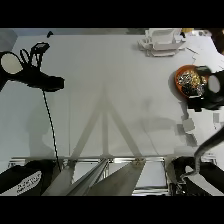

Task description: Fold the box and place the chain.

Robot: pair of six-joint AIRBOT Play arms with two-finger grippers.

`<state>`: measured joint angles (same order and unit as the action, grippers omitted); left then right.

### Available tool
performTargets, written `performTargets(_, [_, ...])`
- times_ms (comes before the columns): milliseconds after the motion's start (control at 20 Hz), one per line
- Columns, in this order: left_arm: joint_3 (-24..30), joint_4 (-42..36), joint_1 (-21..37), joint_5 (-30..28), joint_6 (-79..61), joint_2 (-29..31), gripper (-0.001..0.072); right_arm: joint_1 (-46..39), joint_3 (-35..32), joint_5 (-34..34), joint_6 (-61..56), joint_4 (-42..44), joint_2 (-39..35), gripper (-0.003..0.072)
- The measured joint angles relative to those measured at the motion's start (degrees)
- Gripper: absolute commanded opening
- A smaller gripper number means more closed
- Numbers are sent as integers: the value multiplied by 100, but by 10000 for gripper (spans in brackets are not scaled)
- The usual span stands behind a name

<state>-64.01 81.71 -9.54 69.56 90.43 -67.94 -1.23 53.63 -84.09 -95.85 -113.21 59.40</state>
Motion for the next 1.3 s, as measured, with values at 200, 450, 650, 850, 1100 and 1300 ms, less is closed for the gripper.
performTargets(200, [0,-2,0,0,0,0,10,-1574,101,120,767,-680,195,462])
performTargets(450, [0,-2,0,0,2,0,10,-2949,136,688,1368,-942,494,460])
performTargets(650, [0,0,0,-2,2,0,10,-3397,136,907,1781,-859,1029,459])
performTargets(850, [0,-2,0,-2,2,0,10,-3532,136,1193,1904,-778,1635,399])
performTargets(1100, [0,-2,0,-2,2,0,10,-3635,140,1711,1569,-876,2297,256])
performTargets(1300, [0,0,0,-2,2,0,10,-3692,140,1847,1379,-1005,2640,16])
